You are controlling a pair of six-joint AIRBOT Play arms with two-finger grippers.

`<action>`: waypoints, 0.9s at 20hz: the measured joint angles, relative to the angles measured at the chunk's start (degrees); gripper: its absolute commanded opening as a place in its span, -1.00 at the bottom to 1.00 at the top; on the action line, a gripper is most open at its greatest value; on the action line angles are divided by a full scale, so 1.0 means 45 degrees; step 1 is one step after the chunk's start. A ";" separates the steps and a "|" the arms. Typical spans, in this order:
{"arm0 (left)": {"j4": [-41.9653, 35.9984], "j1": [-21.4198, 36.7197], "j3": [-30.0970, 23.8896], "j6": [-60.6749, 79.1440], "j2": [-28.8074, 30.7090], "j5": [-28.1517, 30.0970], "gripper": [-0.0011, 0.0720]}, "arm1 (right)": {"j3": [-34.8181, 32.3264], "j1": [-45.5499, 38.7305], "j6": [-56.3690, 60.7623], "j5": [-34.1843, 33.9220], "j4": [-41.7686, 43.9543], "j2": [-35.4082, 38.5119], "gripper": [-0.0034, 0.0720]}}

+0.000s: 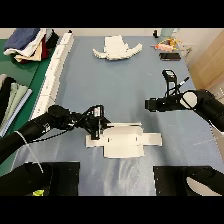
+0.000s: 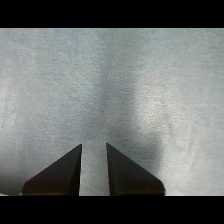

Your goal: Fold the box.

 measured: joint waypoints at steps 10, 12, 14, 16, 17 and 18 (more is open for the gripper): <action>-0.0797 0.0937 -0.0005 0.1418 0.0000 0.0272 -0.93 | 0.0005 0.0000 0.0000 -0.0058 0.0034 0.0000 -0.27; -0.0923 0.1030 -0.0005 0.1559 0.0000 0.0233 -0.93 | 0.0005 0.0005 0.0000 -0.0078 0.0044 0.0000 -0.27; -0.0957 0.1078 -0.0058 0.1637 0.0000 0.0233 -0.93 | 0.0005 0.0000 0.0000 -0.0155 0.0039 0.0000 -0.27; -0.1001 0.1107 -0.0160 0.1685 0.0000 0.0282 -0.93 | 0.0005 0.0005 0.0000 -0.0204 0.0044 0.0000 -0.27; -0.1015 0.1107 -0.0223 0.1690 0.0000 0.0311 -0.93 | 0.0005 -0.0005 0.0005 -0.0219 0.0029 0.0000 -0.27; -0.1015 0.1107 -0.0277 0.1700 0.0000 0.0364 -0.93 | 0.0005 0.0000 0.0005 -0.0287 0.0044 0.0000 -0.27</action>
